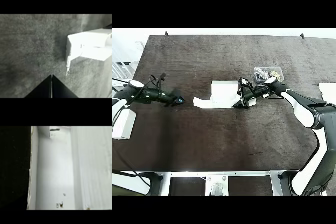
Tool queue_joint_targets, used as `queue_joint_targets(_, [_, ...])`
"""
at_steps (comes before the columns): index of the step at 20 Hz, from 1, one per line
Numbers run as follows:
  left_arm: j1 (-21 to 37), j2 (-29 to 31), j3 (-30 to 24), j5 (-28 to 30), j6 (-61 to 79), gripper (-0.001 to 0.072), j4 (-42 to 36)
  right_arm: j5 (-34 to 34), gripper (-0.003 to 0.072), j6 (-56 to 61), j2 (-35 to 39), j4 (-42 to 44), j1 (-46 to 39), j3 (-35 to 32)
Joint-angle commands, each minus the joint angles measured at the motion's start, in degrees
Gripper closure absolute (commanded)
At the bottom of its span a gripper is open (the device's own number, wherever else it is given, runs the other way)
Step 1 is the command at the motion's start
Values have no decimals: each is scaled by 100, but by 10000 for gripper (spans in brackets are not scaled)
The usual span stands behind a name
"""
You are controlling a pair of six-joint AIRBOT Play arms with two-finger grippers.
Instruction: Fold the box and place the chain.
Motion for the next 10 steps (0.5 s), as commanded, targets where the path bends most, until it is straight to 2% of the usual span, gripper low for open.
queue_joint_targets(1, [-267, -212, -13, 326, -59, 694, -26, 0, 229, 2, -2, 2, 0, 2])
queue_joint_targets(6, [-632, -509, 0, 693, -245, 694, -111, 2, 230, 2, -2, 2, 0, 2])
queue_joint_targets(10, [-1016, -769, 372, 748, -275, 693, -197, 0, 230, 2, -2, 0, 0, 2])
